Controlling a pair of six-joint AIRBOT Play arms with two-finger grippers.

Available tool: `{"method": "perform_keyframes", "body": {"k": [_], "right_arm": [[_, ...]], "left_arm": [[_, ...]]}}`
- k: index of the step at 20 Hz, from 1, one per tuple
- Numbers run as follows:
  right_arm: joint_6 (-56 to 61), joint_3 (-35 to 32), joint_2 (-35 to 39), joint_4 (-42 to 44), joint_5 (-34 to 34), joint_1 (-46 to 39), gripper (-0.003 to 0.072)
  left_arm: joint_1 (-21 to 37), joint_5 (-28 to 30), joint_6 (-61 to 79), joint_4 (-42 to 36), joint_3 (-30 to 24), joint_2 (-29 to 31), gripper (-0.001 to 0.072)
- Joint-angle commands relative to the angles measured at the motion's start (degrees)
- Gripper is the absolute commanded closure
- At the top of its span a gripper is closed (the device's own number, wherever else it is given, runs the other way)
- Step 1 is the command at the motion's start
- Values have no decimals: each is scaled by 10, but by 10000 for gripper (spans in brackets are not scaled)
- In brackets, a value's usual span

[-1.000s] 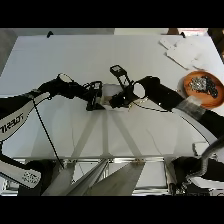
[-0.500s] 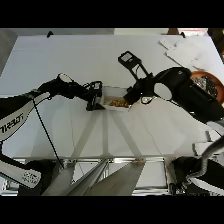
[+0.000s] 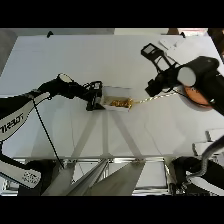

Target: Fold the box and place the chain.

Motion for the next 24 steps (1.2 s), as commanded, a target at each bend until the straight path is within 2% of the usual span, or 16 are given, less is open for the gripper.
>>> {"method": "perform_keyframes", "body": {"k": [1, 4, 5, 7, 8, 14, 19, 24], "right_arm": [[-167, -6, -16, 109, 14, -86, 407], [-223, -24, -54, 130, 20, -116, 404], [-235, -27, -71, 131, 20, -119, 371], [-266, -28, -114, 138, 9, -118, 237], [-287, -28, -132, 146, 0, -118, 217], [-363, -28, -186, 168, -62, -118, 217], [-471, -28, -212, 177, -63, -118, 217], [-522, -28, -236, 198, -87, -113, 220]], "left_arm": [[0, 0, 0, 0, 0, 0, 333], [0, 0, 0, 0, 0, 0, 333], [0, 0, 0, 0, 0, 0, 333], [0, 0, 0, 0, 0, 0, 333], [0, 0, 0, 0, 0, 0, 333], [0, 0, 0, 0, 0, 0, 333], [0, 0, 0, 0, 0, 0, 333], [0, 0, 0, 0, 0, 0, 333]]}}
